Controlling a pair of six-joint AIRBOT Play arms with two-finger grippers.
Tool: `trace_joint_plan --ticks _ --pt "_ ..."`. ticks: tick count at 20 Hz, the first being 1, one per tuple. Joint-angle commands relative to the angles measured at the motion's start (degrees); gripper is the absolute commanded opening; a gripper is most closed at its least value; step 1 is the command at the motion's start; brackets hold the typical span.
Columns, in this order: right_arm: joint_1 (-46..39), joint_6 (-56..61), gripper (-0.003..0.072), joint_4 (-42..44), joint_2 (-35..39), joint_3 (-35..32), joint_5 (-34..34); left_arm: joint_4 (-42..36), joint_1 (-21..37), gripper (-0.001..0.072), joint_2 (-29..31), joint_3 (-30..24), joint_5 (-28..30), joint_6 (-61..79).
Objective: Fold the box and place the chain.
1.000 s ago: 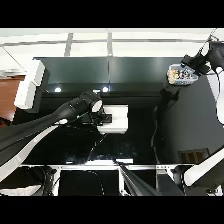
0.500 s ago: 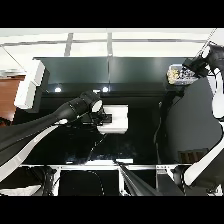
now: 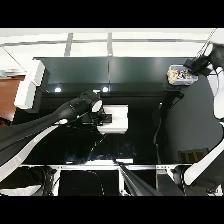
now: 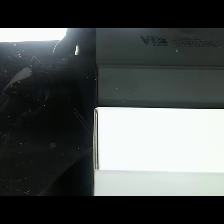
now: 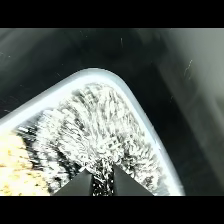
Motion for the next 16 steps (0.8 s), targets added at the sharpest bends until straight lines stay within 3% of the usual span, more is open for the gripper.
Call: trace_joint_plan --ticks 1,10,16 --pt "-0.2 -7.3 0.0021 0.2 6.3 0.7 0.5 0.0 0.0 0.0027 0.0 0.0 0.3 0.0" --pt "3.3 -20.7 0.002 5.5 30.8 0.7 4.0 0.0 0.0 0.0027 0.0 0.0 0.0 0.0" --pt "7.9 -24.5 0.002 22.0 46.2 0.7 7.6 0.0 0.0 0.0027 0.0 0.0 0.1 0.0"
